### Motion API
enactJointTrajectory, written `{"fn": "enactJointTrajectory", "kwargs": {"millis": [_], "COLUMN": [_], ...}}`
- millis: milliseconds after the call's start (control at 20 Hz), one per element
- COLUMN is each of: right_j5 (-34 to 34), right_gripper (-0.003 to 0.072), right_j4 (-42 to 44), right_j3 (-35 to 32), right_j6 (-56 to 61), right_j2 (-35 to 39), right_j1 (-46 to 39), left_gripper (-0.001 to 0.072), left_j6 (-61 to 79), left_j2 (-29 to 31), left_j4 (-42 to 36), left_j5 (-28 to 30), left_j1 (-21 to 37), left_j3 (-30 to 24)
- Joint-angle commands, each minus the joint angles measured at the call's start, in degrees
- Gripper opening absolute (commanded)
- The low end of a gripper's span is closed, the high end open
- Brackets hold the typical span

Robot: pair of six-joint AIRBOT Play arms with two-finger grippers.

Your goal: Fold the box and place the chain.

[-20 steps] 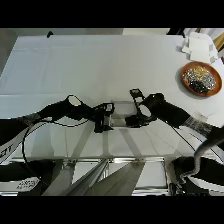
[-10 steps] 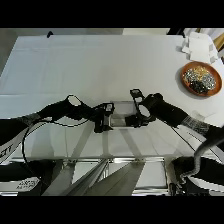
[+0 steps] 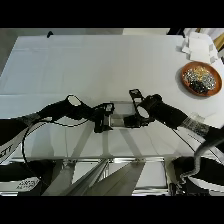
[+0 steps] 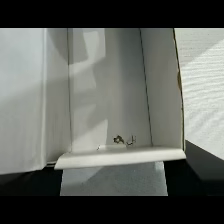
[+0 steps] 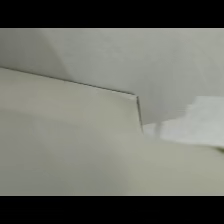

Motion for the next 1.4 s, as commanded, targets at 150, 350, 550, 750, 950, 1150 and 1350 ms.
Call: {"fn": "enactJointTrajectory", "kwargs": {"millis": [150, 350, 550, 750, 950, 1150, 1350], "right_j5": [1.33, 8.0, 14.51, 7.58, 0.66, -0.96, -0.83], "right_gripper": [0.0302, 0.0349, 0.0337, 0.0256, 0.0236, 0.0236, 0.0238], "right_j4": [-5.86, -7.13, -7.17, -7.13, -7.06, -6.69, -6.69], "right_j3": [0.04, 1.09, 8.33, 15.08, 18.01, 22.21, 24.39], "right_j6": [-6.93, -14.4, -22.01, -30.75, -34.71, -34.88, -35.3], "right_j2": [7.08, 14.93, 19.5, 19.93, 17.77, 7.98, -3.45], "right_j1": [0.13, -0.92, -10.56, -29.0, -45.35, -55.41, -62.16], "left_gripper": [0.0315, 0.0315, 0.0315, 0.0315, 0.0315, 0.0315, 0.0315], "left_j6": [-0.15, -0.15, -0.15, -0.15, -0.15, -0.17, -0.17], "left_j2": [0.02, 0.02, 0.02, 0.02, 0.02, 0.02, 0.02], "left_j4": [-0.11, -0.09, -0.09, -0.11, -0.11, -0.11, -0.11], "left_j5": [0.04, 0.04, 0.04, 0.02, 0.0, 0.02, 0.02], "left_j1": [0.04, 0.04, 0.04, 0.04, 0.04, 0.04, 0.04], "left_j3": [-0.02, -0.02, -0.02, -0.02, -0.02, -0.02, -0.02]}}
